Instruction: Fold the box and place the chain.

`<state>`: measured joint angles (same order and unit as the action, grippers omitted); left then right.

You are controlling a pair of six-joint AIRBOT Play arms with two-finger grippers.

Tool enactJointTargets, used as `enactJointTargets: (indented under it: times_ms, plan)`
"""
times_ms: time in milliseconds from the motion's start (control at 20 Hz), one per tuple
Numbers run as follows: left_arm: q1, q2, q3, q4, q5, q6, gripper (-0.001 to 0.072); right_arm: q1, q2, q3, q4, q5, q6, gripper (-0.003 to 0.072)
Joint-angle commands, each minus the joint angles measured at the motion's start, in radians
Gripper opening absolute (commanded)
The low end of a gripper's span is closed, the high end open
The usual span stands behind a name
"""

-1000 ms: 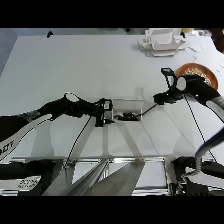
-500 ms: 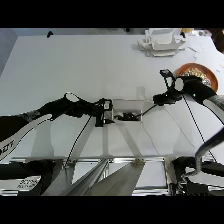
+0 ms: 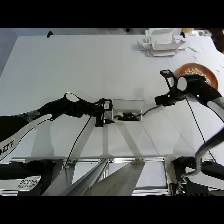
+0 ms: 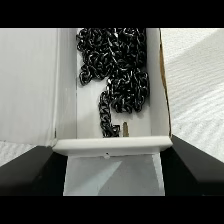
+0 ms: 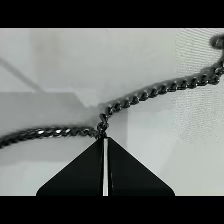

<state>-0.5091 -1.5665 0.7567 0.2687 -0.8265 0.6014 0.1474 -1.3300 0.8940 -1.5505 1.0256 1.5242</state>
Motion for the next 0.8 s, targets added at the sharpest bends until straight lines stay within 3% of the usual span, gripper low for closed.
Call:
enactJointTargets:
  times_ms: [0,150,450,750]
  plan:
    - [0.000,0.000,0.000,0.000,0.000,0.000,0.0138,0.000,0.126,0.001,0.007,0.045,-0.007,0.0011]
    - [0.000,0.000,0.000,0.000,0.000,0.000,0.0138,0.001,0.257,0.000,0.076,0.072,-0.030,0.0011]
    - [0.000,0.000,0.000,0.000,0.000,0.000,0.0138,0.106,0.492,-0.006,0.373,0.117,-0.231,0.0011]
    - [0.000,0.000,0.000,0.000,0.000,0.000,0.0138,0.243,0.531,-0.016,0.537,0.086,-0.278,0.0011]
